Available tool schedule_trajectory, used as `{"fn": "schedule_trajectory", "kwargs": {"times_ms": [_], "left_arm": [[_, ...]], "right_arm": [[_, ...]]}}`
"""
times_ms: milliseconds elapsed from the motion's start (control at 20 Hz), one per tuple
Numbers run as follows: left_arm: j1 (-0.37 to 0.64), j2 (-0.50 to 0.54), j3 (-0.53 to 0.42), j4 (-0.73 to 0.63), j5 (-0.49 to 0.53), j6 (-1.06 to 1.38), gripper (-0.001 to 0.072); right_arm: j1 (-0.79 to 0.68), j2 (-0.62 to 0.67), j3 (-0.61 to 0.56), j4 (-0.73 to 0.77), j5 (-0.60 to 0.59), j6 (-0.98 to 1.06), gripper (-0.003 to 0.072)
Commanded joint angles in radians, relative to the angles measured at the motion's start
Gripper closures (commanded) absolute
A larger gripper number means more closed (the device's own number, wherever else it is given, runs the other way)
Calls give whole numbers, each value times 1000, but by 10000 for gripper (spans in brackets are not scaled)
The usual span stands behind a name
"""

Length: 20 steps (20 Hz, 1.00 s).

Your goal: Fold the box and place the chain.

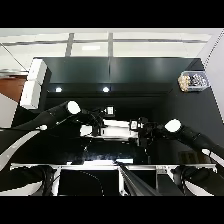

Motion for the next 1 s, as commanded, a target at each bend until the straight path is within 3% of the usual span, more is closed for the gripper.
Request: {"fn": "schedule_trajectory", "kwargs": {"times_ms": [0,100,250,300,550,600,650,700,750,850,950], "left_arm": [[2,32,1,27,-25,1,569],[8,71,1,27,-26,1,437],[23,138,1,78,-38,-62,41],[34,163,1,125,-53,-132,3],[119,327,1,390,-221,-509,6],[137,358,1,426,-278,-550,34],[163,386,1,470,-343,-591,195],[190,406,1,502,-406,-632,511],[223,419,1,502,-472,-653,684],[274,425,-3,381,-589,-779,683],[270,425,-42,182,-636,-842,683]], "right_arm": [[0,1,1,2,-1,2,142],[0,0,1,2,-1,2,142],[0,1,1,2,-1,2,142],[0,0,1,2,-1,2,142],[0,1,1,2,-1,2,142],[0,0,1,2,-1,2,142],[0,1,1,2,-1,2,142],[0,1,1,2,-1,2,142],[0,0,1,2,-1,2,142],[0,0,1,2,-1,2,142],[0,0,1,2,-1,2,142]]}}
